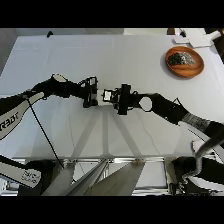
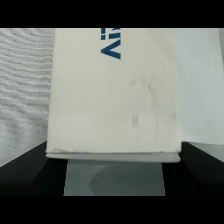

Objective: Fold the box and place the chain.

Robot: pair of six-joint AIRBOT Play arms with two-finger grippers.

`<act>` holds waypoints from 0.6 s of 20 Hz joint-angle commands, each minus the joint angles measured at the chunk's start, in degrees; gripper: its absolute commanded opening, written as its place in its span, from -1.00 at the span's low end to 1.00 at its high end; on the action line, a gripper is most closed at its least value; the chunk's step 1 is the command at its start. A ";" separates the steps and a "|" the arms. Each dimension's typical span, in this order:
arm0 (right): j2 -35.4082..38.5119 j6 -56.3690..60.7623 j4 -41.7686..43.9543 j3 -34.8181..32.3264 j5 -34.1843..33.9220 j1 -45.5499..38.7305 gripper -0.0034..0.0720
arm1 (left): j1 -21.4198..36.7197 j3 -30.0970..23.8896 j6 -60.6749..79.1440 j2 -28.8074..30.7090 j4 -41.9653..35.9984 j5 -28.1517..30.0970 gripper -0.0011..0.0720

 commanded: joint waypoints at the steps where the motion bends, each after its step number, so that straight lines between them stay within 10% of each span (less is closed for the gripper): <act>1: -0.72 0.00 0.00 0.07 -3.48 0.07 0.31 | 0.04 0.02 0.02 0.00 0.00 0.02 0.11; 12: 1.42 0.02 -0.24 0.07 -8.57 0.07 0.30 | 0.04 0.02 0.02 0.00 0.00 0.02 0.11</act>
